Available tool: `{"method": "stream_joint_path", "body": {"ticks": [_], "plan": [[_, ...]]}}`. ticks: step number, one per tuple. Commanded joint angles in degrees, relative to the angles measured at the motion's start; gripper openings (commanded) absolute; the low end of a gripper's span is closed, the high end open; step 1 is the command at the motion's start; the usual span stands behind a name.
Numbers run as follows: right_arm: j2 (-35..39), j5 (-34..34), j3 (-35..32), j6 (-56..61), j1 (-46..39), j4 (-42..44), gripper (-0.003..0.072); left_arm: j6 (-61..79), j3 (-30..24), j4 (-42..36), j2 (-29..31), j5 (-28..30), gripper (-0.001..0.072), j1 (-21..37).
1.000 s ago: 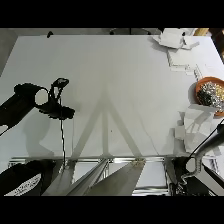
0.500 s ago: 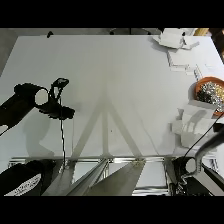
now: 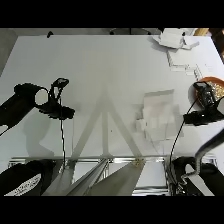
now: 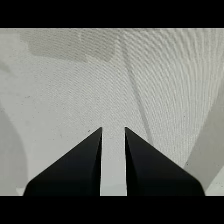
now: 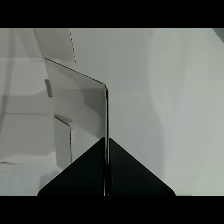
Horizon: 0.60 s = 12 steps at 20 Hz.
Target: Fold the box and place the chain.
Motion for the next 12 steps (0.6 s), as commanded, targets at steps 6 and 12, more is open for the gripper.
{"method": "stream_joint_path", "body": {"ticks": [6, 12], "plan": [[10.58, -11.34, -9.09, 11.43, 20.50, 12.79, 0.0018, 0.00, -0.02, 0.02, -0.04, 0.02, 0.0150, 0.04], [11.26, -14.64, -10.82, 13.60, 28.92, 12.74, 0.0018, -0.04, -0.02, -0.20, -0.15, 4.02, 0.0150, 0.04]]}}
